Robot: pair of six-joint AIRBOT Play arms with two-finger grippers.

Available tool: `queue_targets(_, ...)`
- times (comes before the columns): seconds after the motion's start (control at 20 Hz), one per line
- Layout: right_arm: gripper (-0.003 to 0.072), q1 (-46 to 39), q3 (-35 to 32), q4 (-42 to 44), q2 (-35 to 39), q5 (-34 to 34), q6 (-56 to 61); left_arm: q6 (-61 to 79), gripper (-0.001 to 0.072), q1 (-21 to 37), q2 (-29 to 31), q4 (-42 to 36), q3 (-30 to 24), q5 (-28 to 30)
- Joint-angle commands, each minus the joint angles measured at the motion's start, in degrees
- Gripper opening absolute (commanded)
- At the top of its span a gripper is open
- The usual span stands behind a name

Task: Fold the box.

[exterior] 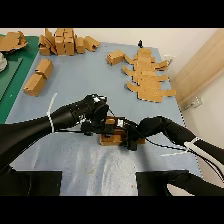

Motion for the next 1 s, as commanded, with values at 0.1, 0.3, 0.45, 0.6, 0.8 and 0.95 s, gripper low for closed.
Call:
queue_targets(0.1,0.0522,0.04,-0.02,0.00,-0.04,0.00,0.00,0.85,0.0567,0.96,0.55,0.24,0.11,-4.11)
queue_targets(0.3,0.0522,0.04,-0.02,0.00,-0.04,0.00,0.00,1.42,0.0567,0.96,0.72,0.26,0.85,-3.91)
queue_targets(0.45,0.0522,0.04,-0.02,0.00,-0.04,0.00,0.00,1.46,0.0567,0.96,1.49,0.81,1.18,-3.48)
queue_targets(0.6,0.0522,0.04,-0.02,0.00,-0.04,0.00,0.00,1.46,0.0516,1.11,3.87,7.74,1.18,-6.58)
queue_targets(0.8,0.0522,0.04,-0.02,0.00,-0.04,0.00,0.00,14.08,0.0010,3.52,7.48,15.67,1.11,-15.10)
queue_targets(0.95,0.0522,0.04,-0.02,-0.02,-0.04,0.00,0.00,35.08,0.0009,10.08,8.50,9.79,-2.38,-3.93)
